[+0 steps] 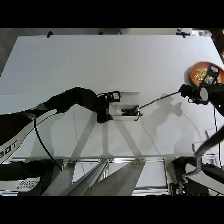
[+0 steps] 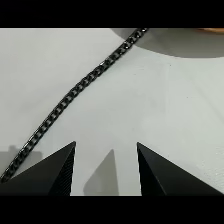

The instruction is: Fold the box and place the chain.

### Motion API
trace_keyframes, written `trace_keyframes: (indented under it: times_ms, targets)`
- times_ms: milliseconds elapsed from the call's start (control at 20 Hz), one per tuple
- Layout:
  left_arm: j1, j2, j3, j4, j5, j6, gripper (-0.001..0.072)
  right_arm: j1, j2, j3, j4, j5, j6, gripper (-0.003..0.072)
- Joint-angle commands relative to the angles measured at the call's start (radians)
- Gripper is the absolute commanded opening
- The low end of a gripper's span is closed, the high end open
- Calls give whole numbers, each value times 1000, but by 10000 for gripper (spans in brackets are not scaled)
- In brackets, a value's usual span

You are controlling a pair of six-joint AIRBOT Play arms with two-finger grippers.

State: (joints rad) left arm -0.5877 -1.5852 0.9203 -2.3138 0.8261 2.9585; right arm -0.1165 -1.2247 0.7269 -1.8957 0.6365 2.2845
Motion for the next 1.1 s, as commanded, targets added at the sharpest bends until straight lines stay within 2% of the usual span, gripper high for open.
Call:
trace_keyframes:
  times_ms: [0,150,250,400,750,1000,1050]
  targets:
    - [0,-1,0,0,0,0,348,-66,-134,-1,8,-169,91,409]
    - [0,-1,0,0,0,0,348,-71,-182,0,-11,-272,172,400]
    - [0,-1,0,0,0,0,348,-91,-193,0,-45,-299,263,400]
    - [0,-1,0,0,0,0,348,-123,-195,0,-64,-375,277,400]
    - [0,-1,0,0,0,0,348,-148,-195,5,-82,-402,276,396]
    - [0,-1,0,0,0,0,348,-158,-202,6,-98,-466,273,285]
    - [0,-1,0,0,0,0,348,-158,-210,6,-98,-473,273,214]
